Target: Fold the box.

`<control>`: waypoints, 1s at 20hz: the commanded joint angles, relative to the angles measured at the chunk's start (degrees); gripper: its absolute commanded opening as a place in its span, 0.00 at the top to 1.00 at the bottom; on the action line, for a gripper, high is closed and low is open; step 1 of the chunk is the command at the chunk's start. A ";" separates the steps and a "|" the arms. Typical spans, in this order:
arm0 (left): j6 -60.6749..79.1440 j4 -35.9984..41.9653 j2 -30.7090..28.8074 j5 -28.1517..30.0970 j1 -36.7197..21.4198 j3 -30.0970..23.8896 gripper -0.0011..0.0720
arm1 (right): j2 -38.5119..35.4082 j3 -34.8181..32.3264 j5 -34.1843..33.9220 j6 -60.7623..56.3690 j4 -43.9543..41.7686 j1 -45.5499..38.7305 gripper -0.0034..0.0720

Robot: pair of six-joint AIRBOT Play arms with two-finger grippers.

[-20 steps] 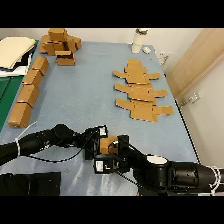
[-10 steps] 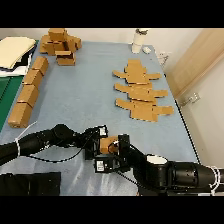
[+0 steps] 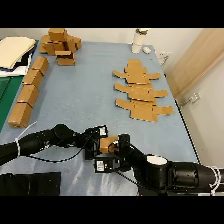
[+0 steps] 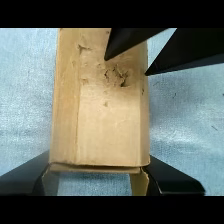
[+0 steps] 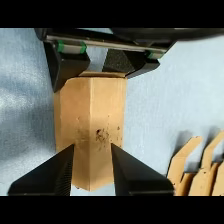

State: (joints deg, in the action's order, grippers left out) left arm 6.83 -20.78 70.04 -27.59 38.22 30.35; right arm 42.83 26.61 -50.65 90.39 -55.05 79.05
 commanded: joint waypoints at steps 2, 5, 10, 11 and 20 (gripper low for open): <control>0.02 -0.02 0.02 0.00 0.02 0.07 0.33 | -0.07 0.72 -0.33 -0.35 1.16 0.87 0.52; 0.02 -0.02 0.02 0.00 0.02 0.07 0.33 | -0.04 0.70 -0.20 -0.94 0.98 1.70 0.41; 0.02 -0.02 0.02 0.00 0.02 0.07 0.33 | 0.37 0.57 2.32 -0.98 -2.64 1.73 0.40; 0.02 -0.02 0.02 0.02 0.02 0.07 0.33 | 0.72 0.57 2.14 -1.05 -2.58 1.53 0.40; 0.02 -0.02 0.02 0.00 0.02 0.07 0.33 | 0.76 0.63 2.25 -1.90 -1.75 1.29 0.40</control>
